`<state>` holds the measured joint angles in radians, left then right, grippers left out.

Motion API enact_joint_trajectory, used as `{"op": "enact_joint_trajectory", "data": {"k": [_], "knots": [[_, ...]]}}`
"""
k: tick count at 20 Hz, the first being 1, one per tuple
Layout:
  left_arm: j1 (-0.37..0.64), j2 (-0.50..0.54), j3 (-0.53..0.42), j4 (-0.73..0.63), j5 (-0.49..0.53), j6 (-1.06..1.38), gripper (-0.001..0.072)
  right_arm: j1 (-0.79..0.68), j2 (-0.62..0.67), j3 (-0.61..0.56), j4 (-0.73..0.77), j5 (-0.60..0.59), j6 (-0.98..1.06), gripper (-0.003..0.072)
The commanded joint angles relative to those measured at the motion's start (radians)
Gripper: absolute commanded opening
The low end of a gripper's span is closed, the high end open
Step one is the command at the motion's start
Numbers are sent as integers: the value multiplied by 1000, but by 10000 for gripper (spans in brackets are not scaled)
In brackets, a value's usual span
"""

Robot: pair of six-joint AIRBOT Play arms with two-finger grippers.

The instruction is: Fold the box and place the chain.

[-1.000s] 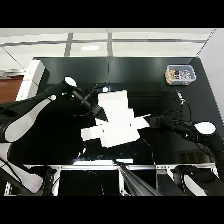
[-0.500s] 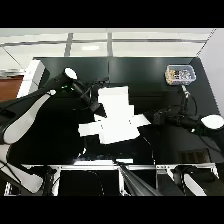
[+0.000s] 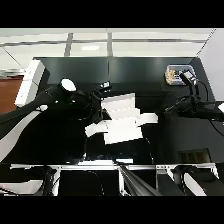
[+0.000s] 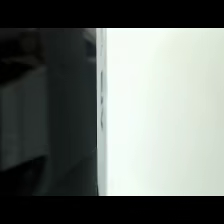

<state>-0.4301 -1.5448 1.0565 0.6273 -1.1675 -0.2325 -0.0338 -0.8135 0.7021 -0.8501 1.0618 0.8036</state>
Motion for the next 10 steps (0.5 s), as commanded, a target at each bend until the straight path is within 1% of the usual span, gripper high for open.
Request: {"op": "enact_joint_trajectory", "data": {"k": [1,3,4,6,8,10], "knots": [[-32,0,-19,46,160,187,22,16,0,8,8,8,-29,703],[-50,-9,-21,81,254,187,22,48,0,-16,-16,8,-137,703],[-55,-14,-21,92,271,192,22,66,0,-36,-17,7,-191,703],[-61,-19,-21,108,273,192,23,110,-1,-92,-14,-19,-283,703],[-61,-22,-21,117,273,192,23,170,-2,-164,-3,-89,-308,703],[-61,-25,-21,121,273,192,23,228,-2,-237,44,-204,-329,703]]}}
